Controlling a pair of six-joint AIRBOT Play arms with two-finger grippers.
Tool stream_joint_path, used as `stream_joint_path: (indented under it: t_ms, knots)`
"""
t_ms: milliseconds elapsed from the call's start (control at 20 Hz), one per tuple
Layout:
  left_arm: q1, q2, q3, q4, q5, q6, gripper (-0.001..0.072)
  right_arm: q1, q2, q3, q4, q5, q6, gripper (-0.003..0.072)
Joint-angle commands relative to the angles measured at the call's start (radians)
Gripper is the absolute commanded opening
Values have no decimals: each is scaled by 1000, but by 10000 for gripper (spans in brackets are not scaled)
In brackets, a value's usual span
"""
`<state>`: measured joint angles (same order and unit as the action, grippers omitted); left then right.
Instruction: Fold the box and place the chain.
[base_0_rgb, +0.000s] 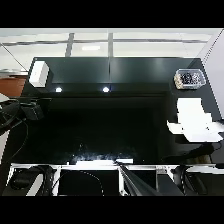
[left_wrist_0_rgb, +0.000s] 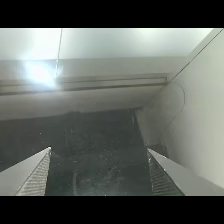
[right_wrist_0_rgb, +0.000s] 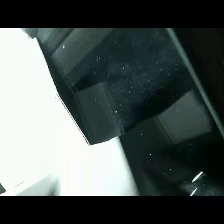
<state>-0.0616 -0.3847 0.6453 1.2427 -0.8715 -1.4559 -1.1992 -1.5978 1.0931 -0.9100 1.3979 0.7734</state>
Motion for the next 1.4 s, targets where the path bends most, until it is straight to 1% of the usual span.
stream_joint_path:
  t_ms: [0, 50, 150, 250, 400, 650, 750, 850, 950, 1100, 1250, 1350]
  knots:
    - [0, -1, 0, 0, 0, 0, 704, -1, -11, 3, 3, 20, -4, 322]
    - [0, -1, 0, 0, 1, 0, 705, 0, -11, 3, 3, 25, -4, 241]
    - [0, -1, 0, 1, 5, 0, 704, 4, -9, 3, 0, 40, -16, 232]
    - [0, -1, 0, 1, 6, 0, 704, 25, -4, 3, 0, 56, -44, 30]
    - [0, -1, 0, -3, 6, 0, 705, 87, 2, 3, -11, 84, -48, 38]
    - [0, -1, 0, -2, 6, 0, 705, 219, 36, 0, -13, 142, 22, 37]
    - [0, -1, 0, -14, 5, 0, 705, 266, 81, -27, 14, 143, 50, 38]
    - [0, -1, 0, -37, 4, 1, 705, 310, 142, -90, 71, 126, 66, 37]
    - [0, -4, 0, -55, 3, 2, 705, 363, 222, -182, 145, 72, 78, 37]
    - [0, -31, 0, -58, 2, 2, 705, 479, 383, -343, 255, -64, 103, 37]
    - [0, -74, 0, -69, -6, 2, 705, 639, 553, -475, 327, -171, 131, 38]
    - [-3, -111, 0, -103, -7, 21, 704, 761, 647, -528, 367, -229, 166, 37]
